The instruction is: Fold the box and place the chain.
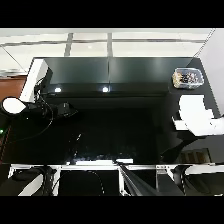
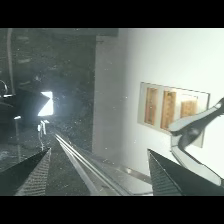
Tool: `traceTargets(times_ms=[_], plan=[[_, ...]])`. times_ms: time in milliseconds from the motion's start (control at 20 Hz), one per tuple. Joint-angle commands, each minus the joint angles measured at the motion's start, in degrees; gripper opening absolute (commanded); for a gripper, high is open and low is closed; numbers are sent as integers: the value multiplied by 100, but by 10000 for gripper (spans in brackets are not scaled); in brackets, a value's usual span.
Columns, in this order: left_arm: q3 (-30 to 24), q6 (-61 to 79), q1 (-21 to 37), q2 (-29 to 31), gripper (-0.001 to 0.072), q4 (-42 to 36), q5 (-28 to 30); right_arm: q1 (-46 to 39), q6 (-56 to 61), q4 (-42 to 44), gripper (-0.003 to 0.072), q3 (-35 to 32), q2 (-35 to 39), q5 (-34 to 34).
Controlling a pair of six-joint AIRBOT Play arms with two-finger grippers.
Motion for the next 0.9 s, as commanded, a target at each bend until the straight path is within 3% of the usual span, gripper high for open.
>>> traceTargets(times_ms=[0, 250, 500, 650, 850], plan=[[4, 4, 0, -4, 710, -37, 2, 17, -339, 79, 40, 28, -17, 516], [4, 7, 0, -4, 710, -37, 24, 247, -372, 1196, 12, -236, 505, 986], [2, 46, -2, -20, 709, -42, -177, 920, -697, 2726, 13, -1759, 1812, 809], [-4, 413, -2, -57, 708, -46, -295, 1499, -1106, 3773, 13, -2857, 2846, 212], [-4, 728, -2, -116, 708, -428, -160, 2621, -1893, 5628, 13, -4815, 4129, -1296]])
